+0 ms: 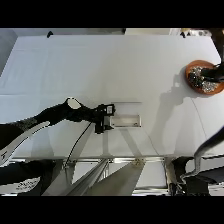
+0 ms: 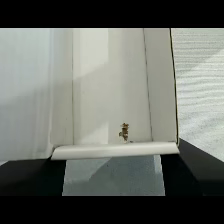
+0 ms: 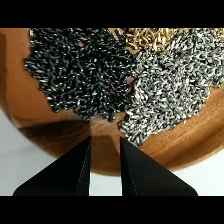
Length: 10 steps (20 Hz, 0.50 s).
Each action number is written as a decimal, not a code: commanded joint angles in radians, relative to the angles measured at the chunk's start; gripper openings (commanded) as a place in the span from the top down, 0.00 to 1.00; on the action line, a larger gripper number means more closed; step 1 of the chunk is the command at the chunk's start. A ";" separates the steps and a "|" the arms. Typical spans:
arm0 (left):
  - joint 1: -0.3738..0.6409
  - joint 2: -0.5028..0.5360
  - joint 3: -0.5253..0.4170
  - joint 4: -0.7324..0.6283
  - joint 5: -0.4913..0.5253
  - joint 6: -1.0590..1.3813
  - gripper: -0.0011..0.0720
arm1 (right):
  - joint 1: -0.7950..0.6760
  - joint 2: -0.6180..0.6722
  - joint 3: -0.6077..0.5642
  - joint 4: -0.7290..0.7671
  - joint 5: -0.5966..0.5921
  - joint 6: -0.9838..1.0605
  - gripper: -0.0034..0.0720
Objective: Fold the box and place the chain.
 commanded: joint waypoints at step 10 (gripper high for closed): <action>0.001 0.001 0.000 0.000 0.000 0.000 0.61 | -0.013 -0.100 0.004 0.024 -0.056 -0.060 0.73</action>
